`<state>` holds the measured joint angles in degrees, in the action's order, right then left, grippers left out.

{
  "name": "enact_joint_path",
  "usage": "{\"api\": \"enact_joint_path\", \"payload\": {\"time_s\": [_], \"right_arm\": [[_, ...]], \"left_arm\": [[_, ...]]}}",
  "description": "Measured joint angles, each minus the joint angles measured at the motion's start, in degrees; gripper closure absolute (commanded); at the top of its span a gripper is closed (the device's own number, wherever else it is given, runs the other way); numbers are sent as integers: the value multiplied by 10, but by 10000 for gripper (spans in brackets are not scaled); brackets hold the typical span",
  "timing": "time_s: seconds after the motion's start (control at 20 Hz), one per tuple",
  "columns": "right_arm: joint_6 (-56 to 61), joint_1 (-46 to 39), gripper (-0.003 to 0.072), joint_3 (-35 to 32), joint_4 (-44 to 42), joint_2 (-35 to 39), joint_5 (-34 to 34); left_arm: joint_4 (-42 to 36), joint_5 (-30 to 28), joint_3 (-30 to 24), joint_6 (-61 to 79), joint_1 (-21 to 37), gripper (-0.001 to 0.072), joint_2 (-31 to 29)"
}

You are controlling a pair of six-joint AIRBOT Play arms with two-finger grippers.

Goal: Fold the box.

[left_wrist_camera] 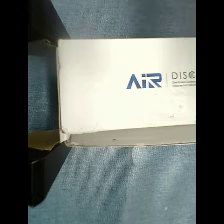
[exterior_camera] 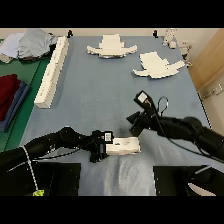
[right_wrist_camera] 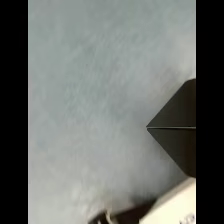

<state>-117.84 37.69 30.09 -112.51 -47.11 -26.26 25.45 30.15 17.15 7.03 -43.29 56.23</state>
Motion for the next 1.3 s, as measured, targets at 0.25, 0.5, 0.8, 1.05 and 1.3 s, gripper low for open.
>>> {"api": "enact_joint_path", "payload": {"time_s": [0.25, 0.5, 0.8, 1.05, 1.3], "right_arm": [[172, -98, 665, 139, 203, -78, -206], [286, -127, 665, 182, 269, -126, -289], [357, -134, 665, 191, 286, -159, -317], [379, -134, 665, 192, 288, -167, -323], [386, -134, 665, 192, 288, -168, -325]], "left_arm": [[0, 0, 0, 0, 0, 98, 0], [0, 0, 0, 0, 0, 98, 0], [0, -1, 0, 0, 0, 68, 0], [-4, 1, 1, 0, 0, -11, 0], [-32, -3, 3, -2, 0, -11, 1]]}}
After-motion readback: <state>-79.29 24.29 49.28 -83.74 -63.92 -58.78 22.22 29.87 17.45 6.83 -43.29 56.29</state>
